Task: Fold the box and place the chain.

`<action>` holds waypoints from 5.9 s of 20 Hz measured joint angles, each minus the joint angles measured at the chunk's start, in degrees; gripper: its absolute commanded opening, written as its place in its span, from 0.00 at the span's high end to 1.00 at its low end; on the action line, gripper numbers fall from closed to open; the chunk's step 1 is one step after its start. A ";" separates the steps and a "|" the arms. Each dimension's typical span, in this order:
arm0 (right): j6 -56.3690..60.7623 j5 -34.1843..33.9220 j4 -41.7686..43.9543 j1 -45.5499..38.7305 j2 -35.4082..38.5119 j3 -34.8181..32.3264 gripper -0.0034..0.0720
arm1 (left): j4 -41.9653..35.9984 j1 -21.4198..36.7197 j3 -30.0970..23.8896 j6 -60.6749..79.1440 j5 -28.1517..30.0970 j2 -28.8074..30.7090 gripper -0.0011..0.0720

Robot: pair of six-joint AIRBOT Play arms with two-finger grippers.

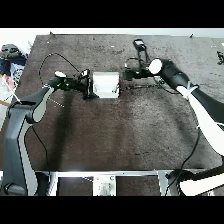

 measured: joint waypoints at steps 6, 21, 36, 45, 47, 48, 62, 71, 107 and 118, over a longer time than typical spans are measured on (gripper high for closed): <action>5.57 -1.57 0.00 -11.19 2.89 -10.21 0.59 | 0.00 0.00 0.00 0.00 -0.02 0.00 0.37; 16.52 -21.84 6.56 -17.33 -4.15 -17.00 0.85 | 0.00 0.00 -0.02 0.00 0.00 0.00 0.37; 15.30 -17.22 7.21 -9.33 5.73 -17.05 0.94 | 0.00 0.00 0.00 0.02 0.00 0.00 0.37; 12.52 -23.82 7.08 2.51 22.10 -16.81 0.94 | 0.00 0.00 -0.02 0.00 -0.02 0.00 0.37; 11.89 -26.03 7.10 4.68 23.58 -15.80 0.94 | 0.00 0.00 -0.02 0.00 0.00 0.00 0.37; 11.39 -26.93 7.10 5.66 24.02 -15.13 0.94 | 0.02 0.00 0.00 0.00 0.00 0.00 0.37; 9.62 -33.99 6.91 15.89 14.84 -11.06 0.94 | 0.02 0.00 0.00 0.00 -0.02 0.00 0.37; 11.10 -26.91 7.69 17.51 3.04 -10.99 0.64 | 0.00 0.00 0.00 0.00 -0.02 0.00 0.37; 17.42 -23.54 9.60 -16.76 -4.79 -17.07 0.73 | 0.00 0.00 0.00 0.00 -0.02 0.00 0.37; 17.57 -26.47 11.56 -16.63 -4.74 -17.07 0.94 | 0.00 0.00 0.00 0.00 -0.02 0.00 0.37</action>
